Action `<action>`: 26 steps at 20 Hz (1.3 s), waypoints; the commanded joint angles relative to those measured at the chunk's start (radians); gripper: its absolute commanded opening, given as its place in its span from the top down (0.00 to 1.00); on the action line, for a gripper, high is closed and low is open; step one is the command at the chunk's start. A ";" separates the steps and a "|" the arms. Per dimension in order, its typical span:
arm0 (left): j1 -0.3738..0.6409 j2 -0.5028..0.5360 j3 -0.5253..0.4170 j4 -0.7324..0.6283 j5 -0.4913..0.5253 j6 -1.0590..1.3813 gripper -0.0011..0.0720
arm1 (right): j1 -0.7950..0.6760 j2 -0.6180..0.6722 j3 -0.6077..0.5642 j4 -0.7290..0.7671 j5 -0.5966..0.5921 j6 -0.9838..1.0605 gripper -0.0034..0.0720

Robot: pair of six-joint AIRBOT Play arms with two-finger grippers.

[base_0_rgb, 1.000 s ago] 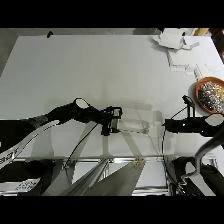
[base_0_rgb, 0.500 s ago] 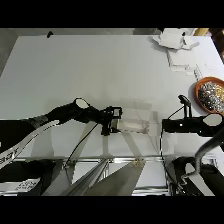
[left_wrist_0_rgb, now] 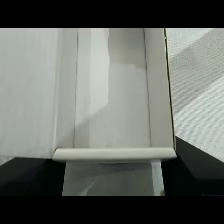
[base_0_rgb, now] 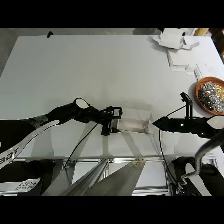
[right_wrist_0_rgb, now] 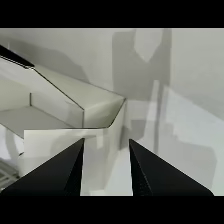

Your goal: Fold the box and place the chain.

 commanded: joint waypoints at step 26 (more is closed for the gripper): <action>0.000 0.000 0.000 0.000 0.000 0.000 0.61 | 0.705 -0.262 0.286 -0.619 -0.124 0.936 0.48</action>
